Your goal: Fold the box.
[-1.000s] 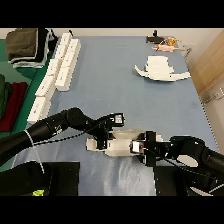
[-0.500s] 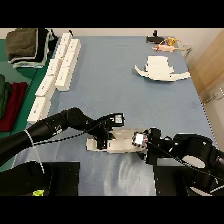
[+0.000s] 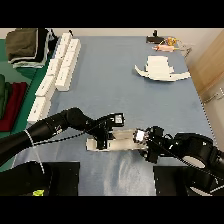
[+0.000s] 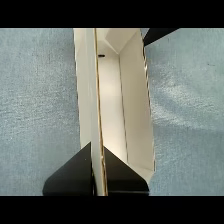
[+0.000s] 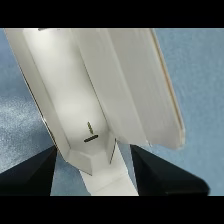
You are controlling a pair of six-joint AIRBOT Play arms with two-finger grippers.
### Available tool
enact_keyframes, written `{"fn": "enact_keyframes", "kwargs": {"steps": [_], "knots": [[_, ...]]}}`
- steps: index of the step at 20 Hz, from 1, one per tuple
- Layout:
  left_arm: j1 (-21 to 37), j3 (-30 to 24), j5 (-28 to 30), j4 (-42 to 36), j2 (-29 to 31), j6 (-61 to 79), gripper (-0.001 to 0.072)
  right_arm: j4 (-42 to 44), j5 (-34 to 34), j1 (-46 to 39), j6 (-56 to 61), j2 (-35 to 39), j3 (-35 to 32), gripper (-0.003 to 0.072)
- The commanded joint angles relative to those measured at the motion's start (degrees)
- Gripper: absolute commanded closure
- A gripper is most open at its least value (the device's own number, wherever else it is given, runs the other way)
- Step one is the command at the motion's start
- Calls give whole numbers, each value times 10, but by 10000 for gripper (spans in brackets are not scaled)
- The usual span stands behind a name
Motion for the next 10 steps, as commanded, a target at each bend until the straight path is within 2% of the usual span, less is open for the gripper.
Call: {"fn": "enact_keyframes", "kwargs": {"steps": [1, 4, 10], "knots": [[0, 0, 0, 0, 0, 0, 695, -12, -8, 0, -12, 0, 0, -34], [0, 0, 0, 0, 0, 0, 695, 13, -7, -21, -47, -5, 0, -34], [0, 0, 0, 0, 0, 0, 695, 233, 14, -145, -306, -51, 9, -34]]}}
